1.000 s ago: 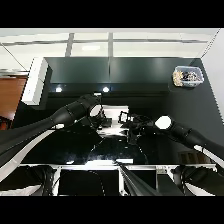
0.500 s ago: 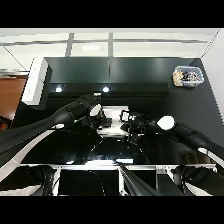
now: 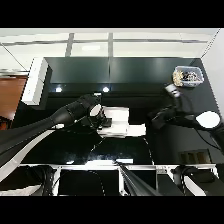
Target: Fold the box and place the chain.
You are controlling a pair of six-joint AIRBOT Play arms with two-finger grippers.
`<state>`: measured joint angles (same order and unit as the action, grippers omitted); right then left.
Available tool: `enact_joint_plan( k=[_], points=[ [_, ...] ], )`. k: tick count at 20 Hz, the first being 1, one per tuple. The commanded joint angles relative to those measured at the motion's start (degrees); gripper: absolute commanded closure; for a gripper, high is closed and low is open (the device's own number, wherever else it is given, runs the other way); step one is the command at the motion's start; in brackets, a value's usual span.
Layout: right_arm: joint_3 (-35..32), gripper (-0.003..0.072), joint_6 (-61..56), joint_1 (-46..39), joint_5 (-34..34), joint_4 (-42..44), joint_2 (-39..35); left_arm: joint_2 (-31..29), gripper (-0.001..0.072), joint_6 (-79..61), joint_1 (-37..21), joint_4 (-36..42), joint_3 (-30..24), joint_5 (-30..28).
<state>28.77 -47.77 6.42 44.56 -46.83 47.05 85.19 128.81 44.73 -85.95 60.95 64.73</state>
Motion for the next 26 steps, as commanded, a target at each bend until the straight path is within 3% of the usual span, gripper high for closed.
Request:
enact_joint_plan(
  k=[1,4,9,15,16,17,19,26],
  points=[
    [-5.7,0.0625,-29.7,-9.1,-0.2,-3.8,-1.2,0.0,0.0684,0.0,0.0,0.1,0.0,0.2],
    [-10.9,0.0625,-29.6,-8.6,0.8,3.0,2.2,0.0,0.0684,0.0,0.0,0.1,0.0,0.2],
    [-11.0,0.0625,-14.4,-4.7,6.2,22.6,13.6,0.0,0.0684,0.0,0.0,0.1,0.0,0.2],
    [-5.7,0.0624,-11.6,2.9,6.4,23.9,21.1,0.0,0.0684,0.0,0.0,0.1,0.0,0.2],
    [-4.5,0.0597,-11.6,3.5,6.6,23.9,21.2,0.0,0.0683,0.0,0.0,0.1,0.0,0.3],
    [-3.4,0.0479,-11.6,3.6,7.3,23.9,21.2,0.0,0.0683,0.0,0.0,0.1,0.0,0.3],
    [-1.2,0.0082,-11.6,3.3,9.3,23.8,21.1,0.0,0.0684,0.0,0.0,0.1,0.0,0.3],
    [2.1,0.0060,-11.6,3.7,13.8,23.6,21.1,0.0,0.0684,0.0,0.0,0.1,0.0,0.3]
  ],
)
